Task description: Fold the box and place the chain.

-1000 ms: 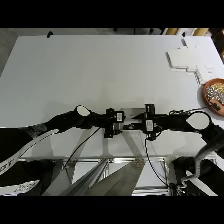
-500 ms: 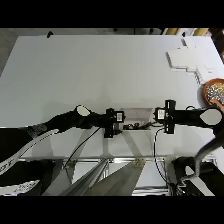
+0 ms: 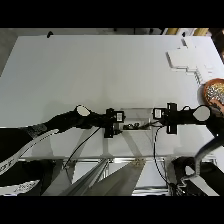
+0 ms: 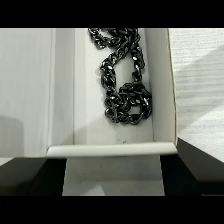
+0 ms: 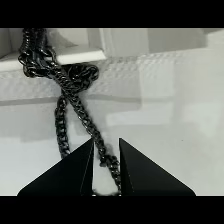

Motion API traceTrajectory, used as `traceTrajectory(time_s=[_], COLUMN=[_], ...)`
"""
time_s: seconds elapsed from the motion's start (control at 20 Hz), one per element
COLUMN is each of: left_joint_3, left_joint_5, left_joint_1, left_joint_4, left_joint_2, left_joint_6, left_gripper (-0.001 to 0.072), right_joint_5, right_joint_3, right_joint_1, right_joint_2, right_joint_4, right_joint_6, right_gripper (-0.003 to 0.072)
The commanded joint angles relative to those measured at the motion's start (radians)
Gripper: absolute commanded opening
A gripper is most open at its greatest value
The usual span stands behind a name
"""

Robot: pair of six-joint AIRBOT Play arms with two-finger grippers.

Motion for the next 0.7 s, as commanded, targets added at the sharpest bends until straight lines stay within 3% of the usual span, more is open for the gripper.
traceTrajectory(time_s=[0.0,0.35,0.4,0.45,0.5,0.65], left_joint_3=[0.000,0.000,0.000,0.000,0.000,0.000], left_joint_5=[0.000,0.000,0.000,0.000,0.000,0.000], left_joint_1=[0.000,0.000,0.000,0.000,0.000,0.000], left_joint_4=[0.000,0.000,0.000,0.000,0.000,0.000], left_joint_2=[0.001,0.001,0.001,0.001,0.001,0.001], left_joint_6=[0.000,0.000,0.000,0.000,0.000,0.000], left_gripper=[0.0313,0.0313,0.0313,0.0313,0.0313,0.0313], right_joint_5=[0.006,-0.027,-0.031,-0.033,-0.033,-0.022], right_joint_3=[-0.001,-0.001,-0.001,-0.001,-0.001,-0.001], right_joint_1=[-0.001,-0.001,-0.001,-0.001,-0.001,-0.001], right_joint_2=[-0.061,-0.131,-0.136,-0.138,-0.138,-0.095], right_joint_4=[0.034,0.039,0.039,0.037,0.037,0.036], right_joint_6=[-0.090,-0.114,-0.114,-0.114,-0.114,-0.107], right_gripper=[0.0184,0.0179,0.0159,0.0049,0.0021,0.0021])
